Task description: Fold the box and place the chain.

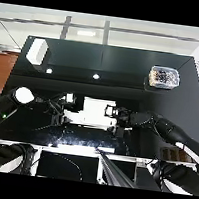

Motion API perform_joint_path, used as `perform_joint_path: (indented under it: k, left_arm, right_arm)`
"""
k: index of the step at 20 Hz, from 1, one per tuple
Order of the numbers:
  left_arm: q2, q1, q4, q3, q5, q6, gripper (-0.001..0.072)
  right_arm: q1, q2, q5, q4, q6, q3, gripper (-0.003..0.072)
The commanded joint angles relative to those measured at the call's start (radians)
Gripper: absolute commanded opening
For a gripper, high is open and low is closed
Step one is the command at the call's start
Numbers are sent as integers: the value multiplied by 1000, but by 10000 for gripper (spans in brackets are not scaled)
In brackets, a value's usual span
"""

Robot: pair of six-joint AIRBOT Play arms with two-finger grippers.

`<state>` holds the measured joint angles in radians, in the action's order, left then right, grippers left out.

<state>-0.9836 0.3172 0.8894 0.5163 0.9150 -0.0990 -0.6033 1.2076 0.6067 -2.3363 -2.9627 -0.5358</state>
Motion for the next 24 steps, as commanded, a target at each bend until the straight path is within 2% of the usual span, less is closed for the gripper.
perform_joint_path:
  k: [1,9,10,11,14,17,18,19,22,23,24]
  left_arm:
    - [-21,19,-99,-18,-81,131,701]
    - [-140,106,-117,-18,-79,182,681]
    - [-145,111,-118,-18,-86,182,646]
    - [-146,114,-117,-18,-104,182,552]
    - [-145,112,-117,-17,-143,182,488]
    - [-145,113,-134,-17,-144,181,481]
    - [-145,113,-152,-17,-145,181,439]
    - [-145,113,-169,-17,-145,182,343]
    - [-145,113,-204,-17,-143,181,327]
    - [-145,113,-218,-17,-143,181,281]
    - [-145,113,-225,-17,-143,182,202]
  right_arm:
    - [0,-1,0,-1,0,0,531]
    - [0,-1,1,-1,0,0,531]
    - [0,-1,1,-1,0,0,530]
    - [0,-1,1,-1,0,0,530]
    - [0,-1,3,-1,1,0,530]
    - [0,-1,3,-1,0,0,531]
    - [0,-1,3,-1,0,0,531]
    - [0,-1,3,-1,0,0,531]
    - [0,-1,3,-1,0,0,530]
    - [0,-1,3,-1,0,0,530]
    - [0,-1,3,-1,0,0,531]
